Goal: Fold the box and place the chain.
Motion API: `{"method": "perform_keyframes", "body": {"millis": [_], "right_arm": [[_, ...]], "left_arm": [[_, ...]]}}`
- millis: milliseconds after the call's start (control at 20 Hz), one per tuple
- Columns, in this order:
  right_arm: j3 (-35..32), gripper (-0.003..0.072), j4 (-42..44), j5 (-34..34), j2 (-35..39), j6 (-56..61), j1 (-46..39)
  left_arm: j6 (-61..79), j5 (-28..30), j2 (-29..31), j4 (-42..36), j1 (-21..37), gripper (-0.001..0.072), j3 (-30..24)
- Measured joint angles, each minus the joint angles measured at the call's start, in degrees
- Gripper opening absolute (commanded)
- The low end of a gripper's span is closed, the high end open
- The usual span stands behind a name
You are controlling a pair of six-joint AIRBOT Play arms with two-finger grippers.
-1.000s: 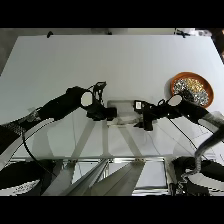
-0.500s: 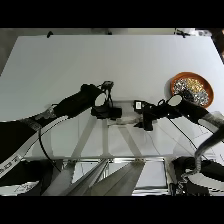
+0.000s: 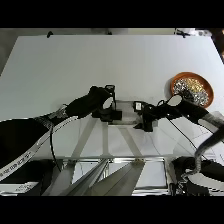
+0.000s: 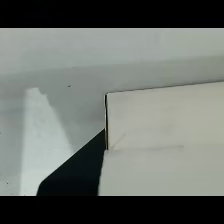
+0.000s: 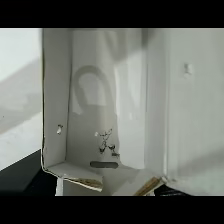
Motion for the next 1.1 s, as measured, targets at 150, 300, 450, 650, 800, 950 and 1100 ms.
{"method": "perform_keyframes", "body": {"millis": [150, 300, 450, 650, 800, 950, 1100], "right_arm": [[0.00, 0.0569, 0.00, -0.39, 0.02, -0.02, -0.04], [0.02, 0.0569, -0.26, -1.18, 0.02, -0.17, -0.07], [0.04, 0.0569, -0.17, -1.05, 0.02, -0.04, -0.07], [0.04, 0.0569, -0.15, -0.83, 0.02, -0.04, -0.07], [0.04, 0.0569, -0.13, -0.81, 0.02, -0.04, -0.07], [0.04, 0.0569, 0.07, -0.74, 0.02, 0.00, -0.07], [0.02, 0.0569, 0.00, -0.15, 0.02, 0.02, -0.04]], "left_arm": [[-0.50, -0.66, -0.15, 0.57, -0.11, 0.0087, 0.07], [-0.33, -2.32, -0.33, 1.03, -0.20, 0.0285, 0.00], [-0.55, -2.19, -0.33, 1.25, -0.20, 0.0285, 0.00], [-0.76, -1.99, -0.33, 1.16, -0.20, 0.0285, 0.00], [-0.76, -1.77, -0.33, 1.03, -0.20, 0.0279, 0.00], [-0.90, -0.94, -0.33, 0.46, -0.20, 0.0008, 0.00], [-1.18, -0.11, -0.33, 0.72, -0.17, 0.0008, 0.04]]}}
